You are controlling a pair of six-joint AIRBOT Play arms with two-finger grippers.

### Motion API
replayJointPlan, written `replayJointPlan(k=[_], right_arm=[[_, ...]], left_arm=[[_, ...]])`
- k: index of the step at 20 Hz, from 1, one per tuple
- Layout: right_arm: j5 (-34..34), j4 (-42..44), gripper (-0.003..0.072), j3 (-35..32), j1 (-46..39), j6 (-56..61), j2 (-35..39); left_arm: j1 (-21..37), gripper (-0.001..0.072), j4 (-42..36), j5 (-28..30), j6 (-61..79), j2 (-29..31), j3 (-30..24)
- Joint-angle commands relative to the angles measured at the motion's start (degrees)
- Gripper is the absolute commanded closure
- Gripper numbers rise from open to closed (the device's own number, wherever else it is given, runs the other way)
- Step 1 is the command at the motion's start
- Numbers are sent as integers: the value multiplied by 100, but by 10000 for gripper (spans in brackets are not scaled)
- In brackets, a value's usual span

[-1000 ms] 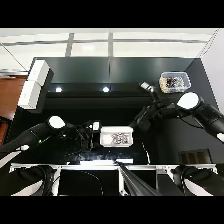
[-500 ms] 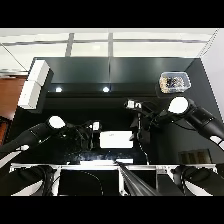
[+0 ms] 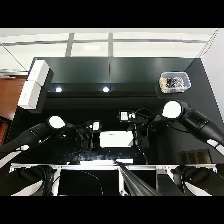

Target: Fold the box and place the chain.

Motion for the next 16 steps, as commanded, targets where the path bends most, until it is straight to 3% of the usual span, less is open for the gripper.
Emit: replayJointPlan(k=[1,3,4,5,7,8,15,16], right_arm=[[-245,-186,-31,-2,74,83,-4],[-249,-201,-28,-2,72,151,-4],[-249,-199,81,-2,72,221,-4],[-249,-199,249,-2,72,302,-4],[-238,-199,299,-2,74,308,-4],[-216,-199,506,-2,74,313,-4],[-92,-199,511,-2,79,437,-4],[-92,-199,440,-2,79,468,-4]], left_arm=[[-4,431,2,0,0,-4,2],[-4,431,2,0,0,-4,2],[-4,431,2,0,0,-4,2],[-4,431,2,0,0,-4,2],[-4,431,2,0,0,-4,2],[-4,431,2,0,0,-4,2],[-4,431,2,0,0,-4,2],[-4,431,2,0,0,-4,2]])
